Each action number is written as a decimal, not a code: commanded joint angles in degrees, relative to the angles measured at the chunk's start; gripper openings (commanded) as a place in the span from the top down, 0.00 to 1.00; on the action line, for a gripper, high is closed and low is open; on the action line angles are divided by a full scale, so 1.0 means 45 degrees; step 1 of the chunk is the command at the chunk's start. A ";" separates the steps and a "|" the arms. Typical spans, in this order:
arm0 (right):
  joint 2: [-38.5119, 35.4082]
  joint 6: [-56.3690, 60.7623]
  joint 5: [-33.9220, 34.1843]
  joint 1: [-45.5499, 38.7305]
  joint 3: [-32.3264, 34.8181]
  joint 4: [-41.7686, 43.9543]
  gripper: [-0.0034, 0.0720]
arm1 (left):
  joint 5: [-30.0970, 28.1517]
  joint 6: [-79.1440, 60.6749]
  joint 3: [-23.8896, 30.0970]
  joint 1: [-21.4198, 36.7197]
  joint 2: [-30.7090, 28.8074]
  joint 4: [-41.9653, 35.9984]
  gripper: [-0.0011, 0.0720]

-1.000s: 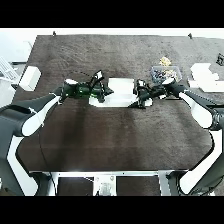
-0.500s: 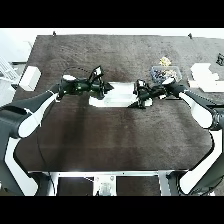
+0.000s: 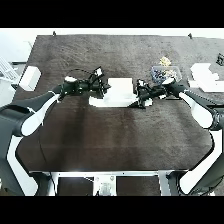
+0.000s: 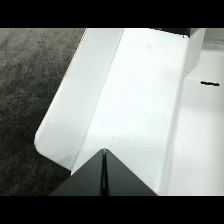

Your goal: Fold the box and place the chain.

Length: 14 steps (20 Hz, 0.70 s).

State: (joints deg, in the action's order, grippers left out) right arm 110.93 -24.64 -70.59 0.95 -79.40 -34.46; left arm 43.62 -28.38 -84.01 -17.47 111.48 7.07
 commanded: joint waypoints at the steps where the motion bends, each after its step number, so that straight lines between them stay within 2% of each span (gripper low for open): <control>1: 0.0000 0.0000 0.0005 0.0010 0.0000 -0.0019 0.17 | -0.0112 -0.0039 -0.0005 -0.0005 0.0107 0.0053 0.96; 10: 0.0000 0.0000 0.0005 0.0010 0.0000 -0.0015 0.17 | 0.1044 -0.0034 -0.0010 -0.0005 0.0393 0.0316 0.96; 14: 0.0000 0.0000 0.0005 0.0010 0.0000 -0.0015 0.17 | 0.1093 -0.0044 -0.0194 -0.0005 0.0384 0.0345 0.96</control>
State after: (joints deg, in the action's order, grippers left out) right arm 110.93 -24.64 -70.57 0.95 -79.40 -34.63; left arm 47.70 -28.56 -84.36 -17.47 113.03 8.14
